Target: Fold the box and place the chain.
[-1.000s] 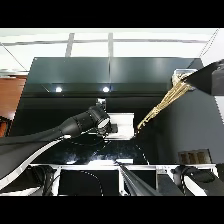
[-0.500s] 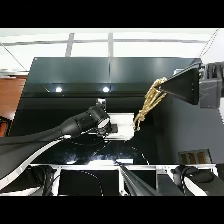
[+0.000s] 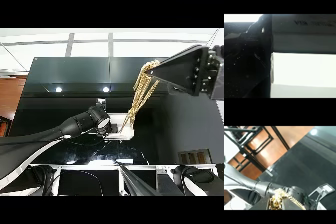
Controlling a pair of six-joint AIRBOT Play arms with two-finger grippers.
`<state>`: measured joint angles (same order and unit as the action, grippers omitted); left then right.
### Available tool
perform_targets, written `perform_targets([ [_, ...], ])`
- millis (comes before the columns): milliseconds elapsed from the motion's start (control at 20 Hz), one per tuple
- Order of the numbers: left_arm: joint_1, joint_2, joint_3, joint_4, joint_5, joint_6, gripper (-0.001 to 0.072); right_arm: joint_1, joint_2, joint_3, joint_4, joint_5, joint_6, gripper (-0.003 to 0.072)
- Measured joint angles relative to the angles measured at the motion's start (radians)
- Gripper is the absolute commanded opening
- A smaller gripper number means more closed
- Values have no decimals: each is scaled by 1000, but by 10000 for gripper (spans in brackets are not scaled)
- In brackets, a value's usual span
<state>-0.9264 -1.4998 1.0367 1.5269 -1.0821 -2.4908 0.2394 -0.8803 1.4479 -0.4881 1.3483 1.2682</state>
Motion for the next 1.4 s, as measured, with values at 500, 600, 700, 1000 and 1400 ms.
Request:
perform_targets([
  [500,0,0,0,0,0,0,29,16,-2,-344,-53,-36,-8,8],
  [600,0,0,0,0,0,0,28,49,-6,-418,-59,-66,-11,8],
  [700,0,0,0,0,0,0,29,92,-13,-481,-77,-105,-12,8],
  [1000,0,0,0,0,0,0,29,156,-29,-560,-235,-186,26,11],
  [1400,0,0,0,0,-1,0,29,167,-41,-581,-322,-210,41,43],
])
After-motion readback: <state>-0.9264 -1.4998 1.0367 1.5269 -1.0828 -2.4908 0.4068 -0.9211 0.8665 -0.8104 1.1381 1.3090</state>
